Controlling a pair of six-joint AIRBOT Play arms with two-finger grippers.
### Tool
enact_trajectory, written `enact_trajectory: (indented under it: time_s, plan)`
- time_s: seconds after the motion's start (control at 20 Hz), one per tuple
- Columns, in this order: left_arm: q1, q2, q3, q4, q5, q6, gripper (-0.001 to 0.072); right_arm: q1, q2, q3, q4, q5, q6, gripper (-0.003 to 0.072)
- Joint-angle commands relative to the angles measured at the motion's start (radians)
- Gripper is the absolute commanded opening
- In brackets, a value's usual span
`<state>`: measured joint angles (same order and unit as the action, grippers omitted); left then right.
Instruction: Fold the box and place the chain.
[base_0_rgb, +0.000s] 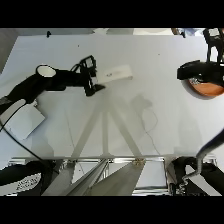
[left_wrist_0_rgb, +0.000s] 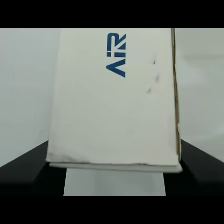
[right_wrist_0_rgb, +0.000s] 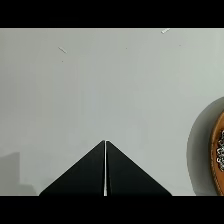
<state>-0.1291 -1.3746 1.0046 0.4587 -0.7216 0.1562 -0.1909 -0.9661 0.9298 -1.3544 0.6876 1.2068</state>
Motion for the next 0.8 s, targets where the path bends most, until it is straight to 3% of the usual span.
enact_trajectory:
  time_s: [0.0,0.1,0.2,0.45,0.6,0.75]
  plan:
    - [0.019,0.137,0.001,0.006,0.324,-0.150,0.0008,0.000,0.001,0.001,0.000,0.000,0.000,0.0019]
    - [0.054,0.152,0.001,0.009,0.454,-0.253,0.0008,0.000,0.001,0.001,0.000,0.000,0.000,0.0019]
    - [0.105,0.142,0.001,0.009,0.521,-0.323,0.0008,0.000,0.001,0.001,0.000,0.000,0.000,0.0019]
    - [0.280,0.053,0.001,0.063,0.529,-0.480,0.0007,0.000,0.001,0.001,0.000,0.000,0.000,0.0019]
    - [0.354,-0.028,0.001,0.230,0.505,-0.727,0.0007,0.000,0.001,0.001,0.000,0.000,0.000,0.0019]
    - [0.407,-0.120,0.001,0.554,0.391,-1.070,0.0006,0.000,0.001,0.001,0.000,0.000,0.000,0.0019]
